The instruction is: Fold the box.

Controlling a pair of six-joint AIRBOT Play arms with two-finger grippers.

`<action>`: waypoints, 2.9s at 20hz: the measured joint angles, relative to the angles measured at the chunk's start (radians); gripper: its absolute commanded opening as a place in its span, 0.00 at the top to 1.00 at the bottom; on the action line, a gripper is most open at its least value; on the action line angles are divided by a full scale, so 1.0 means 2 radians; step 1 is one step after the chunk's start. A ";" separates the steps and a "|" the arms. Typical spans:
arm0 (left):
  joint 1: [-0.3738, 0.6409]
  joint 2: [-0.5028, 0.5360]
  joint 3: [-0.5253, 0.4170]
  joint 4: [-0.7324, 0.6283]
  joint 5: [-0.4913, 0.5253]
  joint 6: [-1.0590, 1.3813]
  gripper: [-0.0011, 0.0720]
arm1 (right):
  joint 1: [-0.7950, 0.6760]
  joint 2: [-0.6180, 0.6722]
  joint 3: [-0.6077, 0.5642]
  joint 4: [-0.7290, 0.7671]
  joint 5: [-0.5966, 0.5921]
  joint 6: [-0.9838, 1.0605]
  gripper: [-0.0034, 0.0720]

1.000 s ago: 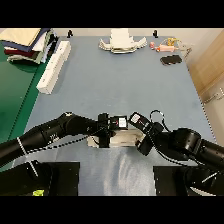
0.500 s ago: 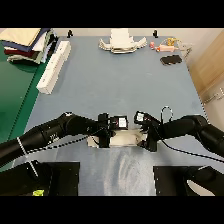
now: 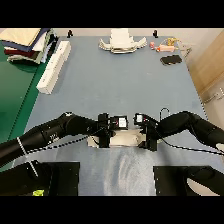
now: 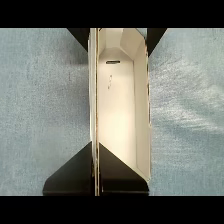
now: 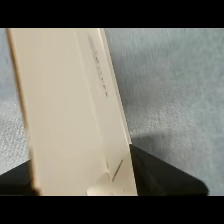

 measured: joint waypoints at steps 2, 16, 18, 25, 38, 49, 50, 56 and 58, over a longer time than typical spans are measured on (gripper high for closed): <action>0.000 0.000 0.000 0.000 0.000 0.000 0.97 | -0.001 -0.001 0.000 -0.002 0.000 -0.003 0.00; 0.000 0.000 0.000 0.000 0.000 0.000 0.97 | 0.014 -0.006 -0.001 0.021 0.032 -0.061 0.01; 0.000 0.000 0.000 0.000 0.000 0.000 0.97 | 0.017 -0.010 -0.001 0.020 0.034 -0.062 0.01; 0.000 0.000 0.000 0.000 0.000 0.000 0.97 | 0.020 -0.034 -0.002 0.012 0.036 -0.063 0.05; 0.000 0.000 0.000 0.000 0.000 0.000 0.97 | 0.022 -0.038 -0.002 -0.012 0.031 -0.063 0.31; 0.000 0.000 0.000 0.000 0.000 0.000 0.97 | 0.022 -0.031 -0.006 -0.007 0.026 -0.063 0.18; 0.000 0.000 0.000 0.000 0.000 0.000 0.97 | 0.022 -0.031 -0.009 -0.006 0.030 -0.063 0.18; 0.000 0.000 0.000 0.000 0.000 0.000 0.97 | 0.035 -0.029 -0.018 -0.001 0.052 -0.063 0.18; 0.000 0.000 0.000 0.000 0.000 0.000 0.97 | 0.037 -0.027 -0.019 0.003 0.057 -0.063 0.21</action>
